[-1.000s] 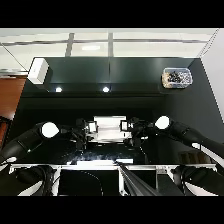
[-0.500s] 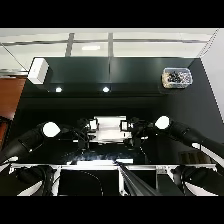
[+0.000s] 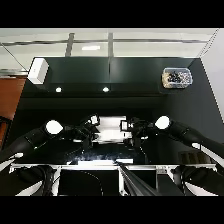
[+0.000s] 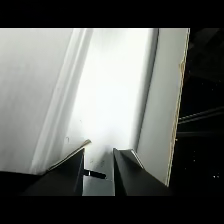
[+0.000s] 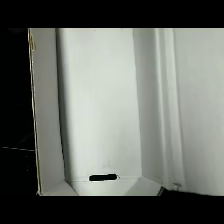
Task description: Fold the box and place the chain.
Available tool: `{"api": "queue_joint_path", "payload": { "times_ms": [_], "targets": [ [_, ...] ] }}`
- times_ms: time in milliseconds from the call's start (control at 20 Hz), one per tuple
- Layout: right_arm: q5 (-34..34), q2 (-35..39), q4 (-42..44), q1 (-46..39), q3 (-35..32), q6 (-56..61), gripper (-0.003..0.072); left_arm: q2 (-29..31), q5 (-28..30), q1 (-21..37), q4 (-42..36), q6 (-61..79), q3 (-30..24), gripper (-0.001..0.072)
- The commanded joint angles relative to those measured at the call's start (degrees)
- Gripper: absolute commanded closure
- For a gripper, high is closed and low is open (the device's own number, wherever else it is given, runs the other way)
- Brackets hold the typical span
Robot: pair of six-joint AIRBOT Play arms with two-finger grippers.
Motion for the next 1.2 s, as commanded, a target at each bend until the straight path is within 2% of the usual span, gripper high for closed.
{"api": "queue_joint_path", "payload": {
  "times_ms": [0,50,100,150,200,250,300,350,500,600,650,700,800,900,1000,1150],
  "targets": [
    [0.02,-0.04,0.02,0.04,0.0,0.0,0.021,-0.28,0.04,-0.04,-0.66,0.07,0.0,0.0279],
    [0.02,-0.04,0.02,0.04,0.0,0.0,0.021,-0.28,0.0,-0.04,-0.63,0.07,0.0,0.0244],
    [0.04,-0.04,0.02,0.04,0.0,0.0,0.021,-0.28,-0.24,-0.04,-0.61,0.07,0.0,0.0279],
    [0.02,-0.04,0.02,0.04,0.0,0.0,0.021,-0.28,-0.24,-0.04,-0.61,0.07,0.02,0.05],
    [0.02,-0.04,0.02,0.04,0.0,0.0,0.021,-0.28,-0.24,-0.04,-0.63,0.07,0.02,0.0511],
    [0.02,-0.04,0.02,0.04,0.0,0.0,0.021,-0.26,-0.42,-0.04,-0.57,0.07,0.04,0.0449],
    [0.02,-0.04,0.02,0.04,0.0,0.02,0.021,-0.22,-0.61,0.0,0.72,0.04,0.35,0.0473],
    [0.02,-0.04,0.02,0.04,0.0,0.0,0.021,0.11,-2.05,0.39,4.0,-1.57,1.22,0.0671],
    [0.02,-0.04,0.02,0.04,0.0,0.02,0.021,4.2,-7.93,5.92,20.48,-17.38,4.79,0.0681],
    [0.02,-0.04,0.02,0.04,0.0,0.0,0.021,8.48,-9.01,13.88,32.61,-32.2,6.03,0.0681],
    [0.02,-0.04,0.02,0.04,0.0,0.02,0.021,10.21,-9.16,19.06,35.89,-41.64,6.29,0.068],
    [0.02,-0.04,0.02,0.04,0.0,0.0,0.021,11.47,-10.14,25.33,36.52,-50.66,6.29,0.0679],
    [0.02,-0.04,0.02,0.04,0.0,0.0,0.021,11.41,-16.92,36.15,36.44,-56.06,6.14,0.0681],
    [0.02,-0.04,0.02,0.04,0.0,0.0,0.021,9.44,-23.89,44.26,31.87,-65.44,4.11,0.0681],
    [0.02,-0.04,0.02,0.04,0.0,0.0,0.021,5.73,-30.29,49.66,24.2,-71.3,1.64,0.068],
    [0.02,-0.04,0.02,0.04,0.0,0.0,0.021,0.26,-30.95,51.1,14.6,-64.89,-2.45,0.068]
  ]
}}
